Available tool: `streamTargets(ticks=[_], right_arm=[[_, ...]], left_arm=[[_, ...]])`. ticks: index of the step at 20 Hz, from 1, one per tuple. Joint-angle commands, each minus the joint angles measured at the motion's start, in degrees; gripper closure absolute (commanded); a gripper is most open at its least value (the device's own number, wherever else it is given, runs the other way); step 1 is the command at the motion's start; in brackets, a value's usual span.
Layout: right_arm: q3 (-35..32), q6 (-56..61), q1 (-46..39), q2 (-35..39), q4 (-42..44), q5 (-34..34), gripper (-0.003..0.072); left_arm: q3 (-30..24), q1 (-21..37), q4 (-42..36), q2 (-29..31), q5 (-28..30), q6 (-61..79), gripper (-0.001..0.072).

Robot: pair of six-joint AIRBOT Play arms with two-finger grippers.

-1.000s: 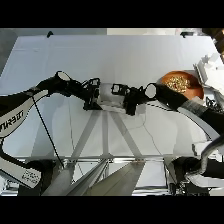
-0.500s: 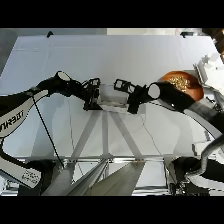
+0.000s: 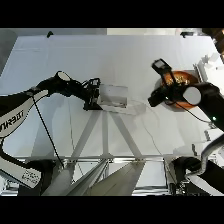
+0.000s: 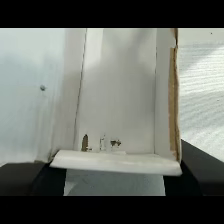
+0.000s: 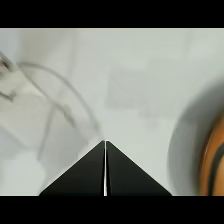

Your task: Fold the box and place the chain.

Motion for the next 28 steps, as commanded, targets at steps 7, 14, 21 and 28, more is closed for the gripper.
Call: streamTargets(ticks=[7,14,21,28], right_arm=[[-15.76,7.37,-4.31,-2.36,20.92,-7.58,0.0681],[-15.76,-16.26,-4.31,-13.35,49.77,-11.45,0.0683],[-15.67,-33.97,-2.71,-16.20,67.28,-13.60,0.0682],[-15.65,-38.71,-0.44,-16.17,77.31,-13.27,0.0635]], left_arm=[[-0.02,0.02,0.02,0.02,0.02,0.02,0.0319],[-0.02,0.02,0.02,0.02,0.02,0.02,0.0319],[-0.02,0.02,0.02,0.02,0.02,0.02,0.0319],[-0.02,0.02,0.02,0.02,0.02,0.02,0.0319]])
